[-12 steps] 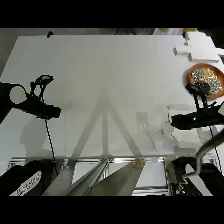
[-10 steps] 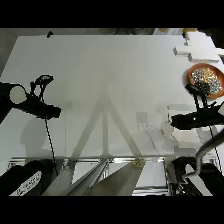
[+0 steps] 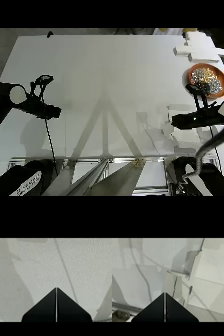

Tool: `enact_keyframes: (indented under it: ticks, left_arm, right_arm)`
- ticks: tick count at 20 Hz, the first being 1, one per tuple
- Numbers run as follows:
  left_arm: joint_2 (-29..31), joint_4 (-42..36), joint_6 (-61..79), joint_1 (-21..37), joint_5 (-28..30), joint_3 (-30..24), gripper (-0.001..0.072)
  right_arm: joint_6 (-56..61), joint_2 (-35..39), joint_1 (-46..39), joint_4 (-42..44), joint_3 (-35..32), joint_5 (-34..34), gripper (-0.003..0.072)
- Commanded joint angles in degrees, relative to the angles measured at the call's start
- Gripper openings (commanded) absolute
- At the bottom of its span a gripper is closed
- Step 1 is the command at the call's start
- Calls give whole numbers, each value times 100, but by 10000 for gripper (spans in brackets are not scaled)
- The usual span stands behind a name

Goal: Fold the box and place the chain.

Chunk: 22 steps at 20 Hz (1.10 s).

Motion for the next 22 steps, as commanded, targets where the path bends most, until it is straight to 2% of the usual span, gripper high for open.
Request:
enact_keyframes:
  ticks: [1, 5, 9, 11, 16, 18, 22]
  left_arm:
    - [-4, 2, 2, -4, 0, 0, 11]
    - [-4, 4, 2, -4, 0, 0, 11]
    - [-4, 2, 2, -4, 0, 0, 11]
    - [-4, 2, 2, -4, 2, 0, 11]
    - [-4, 7, 0, -4, 0, 0, 11]
    - [-4, 2, 0, -4, 2, 0, 11]
    - [-4, 4, 0, -4, 0, 0, 11]
  right_arm:
    - [13, 2, -4, -101, -2, -415, 18]
    - [511, -20, -201, -776, 9, -1172, 17]
    - [273, -407, -1071, -1923, 393, -1134, 18]
    - [90, -804, -1414, -1996, 697, -1191, 18]
    - [-142, -2098, -2096, -2476, 1370, -393, 19]
    - [-195, -2286, -2260, -2750, 1377, -35, 17]
    - [-254, -2271, -2319, -2881, 1379, -28, 18]
